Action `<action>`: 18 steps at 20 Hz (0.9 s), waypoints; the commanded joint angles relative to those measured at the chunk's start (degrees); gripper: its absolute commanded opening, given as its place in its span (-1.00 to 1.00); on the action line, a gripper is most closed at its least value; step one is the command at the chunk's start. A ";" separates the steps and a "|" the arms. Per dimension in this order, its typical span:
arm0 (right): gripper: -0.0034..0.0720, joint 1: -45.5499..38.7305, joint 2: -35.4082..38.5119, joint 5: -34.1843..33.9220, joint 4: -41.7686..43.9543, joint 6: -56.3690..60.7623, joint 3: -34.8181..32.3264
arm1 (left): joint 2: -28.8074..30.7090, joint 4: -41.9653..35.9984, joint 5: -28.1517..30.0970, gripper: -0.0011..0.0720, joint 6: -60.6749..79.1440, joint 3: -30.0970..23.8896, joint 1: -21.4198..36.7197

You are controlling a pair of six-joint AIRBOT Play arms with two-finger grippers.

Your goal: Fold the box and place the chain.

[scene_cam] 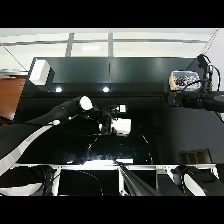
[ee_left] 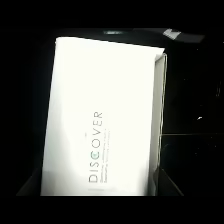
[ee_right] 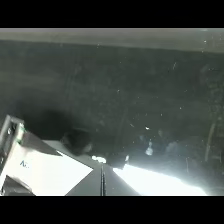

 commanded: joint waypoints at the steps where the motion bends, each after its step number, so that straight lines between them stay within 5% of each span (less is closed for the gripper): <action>1: -0.88 -0.02 0.02 -0.66 0.00 0.00 0.00 | -0.50 1.79 0.46 0.94 -2.78 0.20 -0.90; 3: -0.88 -0.04 0.02 -0.68 0.00 0.00 0.00 | 0.76 6.54 -0.70 -0.15 -8.74 0.81 -0.33; 4: -0.88 -0.04 0.02 -0.85 -0.02 -0.02 0.00 | 2.03 9.46 -1.79 -0.23 -11.41 0.85 0.52; 8: -0.88 -0.04 0.02 -0.98 -0.02 -0.04 0.00 | 9.77 21.46 -10.67 -0.23 -30.51 0.52 10.19; 13: -0.88 -0.04 0.02 -1.05 -0.04 -0.68 0.00 | 19.67 30.62 -20.22 -0.22 -46.49 -3.10 35.28; 18: -0.88 -0.02 0.02 -0.66 -0.87 -0.94 0.00 | 18.99 26.43 -13.00 -0.22 -49.81 -3.08 61.00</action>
